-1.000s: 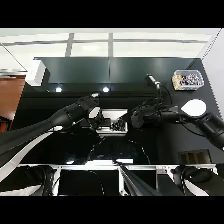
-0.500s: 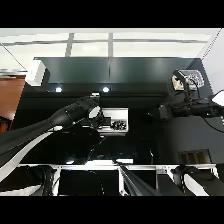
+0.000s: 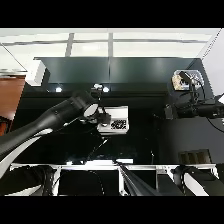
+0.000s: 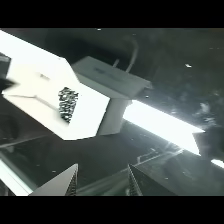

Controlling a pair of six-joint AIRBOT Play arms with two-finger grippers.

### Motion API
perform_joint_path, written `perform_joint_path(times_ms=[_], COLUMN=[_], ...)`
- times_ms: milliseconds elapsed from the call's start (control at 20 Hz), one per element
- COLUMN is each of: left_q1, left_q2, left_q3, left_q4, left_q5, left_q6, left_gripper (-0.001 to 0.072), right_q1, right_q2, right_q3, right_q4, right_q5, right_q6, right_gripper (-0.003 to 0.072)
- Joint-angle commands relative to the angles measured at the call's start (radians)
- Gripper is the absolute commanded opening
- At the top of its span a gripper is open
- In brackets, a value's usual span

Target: Fold the box and place the chain.

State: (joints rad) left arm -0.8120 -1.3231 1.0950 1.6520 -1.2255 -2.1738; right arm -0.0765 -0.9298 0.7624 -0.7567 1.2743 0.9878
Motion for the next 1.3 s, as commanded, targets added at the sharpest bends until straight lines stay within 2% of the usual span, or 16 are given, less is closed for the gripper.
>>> perform_joint_path(times_ms=[0, 50, 150, 200, 250, 300, 350, 400, 450, 500, 550, 650, 800, 900, 1050, 1250], left_q1=[0.012, 0.051, 0.200, 0.287, 0.384, 0.470, 0.551, 0.605, 0.643, 0.658, 0.655, 0.627, 0.571, 0.536, 0.520, 0.497], left_q2=[0.174, 0.233, 0.350, 0.402, 0.454, 0.491, 0.507, 0.502, 0.486, 0.464, 0.435, 0.380, 0.315, 0.269, 0.154, 0.057], left_q3=[-0.079, -0.134, -0.272, -0.341, -0.420, -0.492, -0.561, -0.606, -0.636, -0.646, -0.645, -0.645, -0.639, -0.612, -0.577, -0.514], left_q4=[0.167, 0.171, 0.144, 0.092, -0.015, -0.185, -0.418, -0.650, -0.864, -0.991, -1.046, -1.065, -1.017, -0.954, -1.167, -1.151], left_q5=[-0.100, -0.098, -0.063, 0.001, 0.121, 0.251, 0.358, 0.401, 0.394, 0.351, 0.309, 0.277, 0.283, 0.280, 0.288, 0.332], left_q6=[0.166, 0.188, 0.190, 0.196, 0.240, 0.343, 0.551, 0.813, 1.125, 1.391, 1.602, 1.844, 2.176, 2.303, 2.496, 2.507], left_gripper=[0.0621, 0.0621, 0.0621, 0.0621, 0.0621, 0.0621, 0.0621, 0.0621, 0.0621, 0.0622, 0.0626, 0.0706, 0.0707, 0.0707, 0.0706, 0.0706], right_q1=[-0.002, -0.002, -0.002, -0.002, -0.002, -0.002, -0.002, -0.002, -0.002, -0.002, -0.002, -0.002, -0.001, -0.001, 0.004, 0.004], right_q2=[0.001, 0.001, 0.001, 0.001, 0.000, 0.000, 0.000, 0.000, 0.000, 0.000, 0.000, 0.000, 0.000, 0.000, 0.000, 0.000], right_q3=[0.001, 0.001, 0.000, -0.002, -0.005, -0.009, -0.011, -0.011, -0.011, -0.011, -0.011, -0.011, -0.011, -0.011, -0.011, -0.011], right_q4=[-0.062, -0.068, -0.067, -0.068, -0.067, -0.067, -0.068, -0.067, -0.067, -0.068, -0.068, -0.068, -0.067, -0.067, -0.060, -0.060], right_q5=[0.005, 0.004, -0.008, -0.011, -0.011, -0.011, -0.011, -0.012, -0.015, -0.016, -0.016, -0.019, -0.021, -0.020, -0.019, -0.017], right_q6=[-0.001, -0.002, -0.005, -0.007, -0.016, -0.018, -0.019, -0.019, -0.019, -0.019, -0.019, -0.019, -0.019, -0.018, -0.018, -0.018], right_gripper=[0.0365, 0.0365, 0.0365, 0.0365, 0.0365, 0.0365, 0.0365, 0.0365, 0.0365, 0.0365, 0.0365, 0.0365, 0.0365, 0.0365, 0.0365, 0.0365])
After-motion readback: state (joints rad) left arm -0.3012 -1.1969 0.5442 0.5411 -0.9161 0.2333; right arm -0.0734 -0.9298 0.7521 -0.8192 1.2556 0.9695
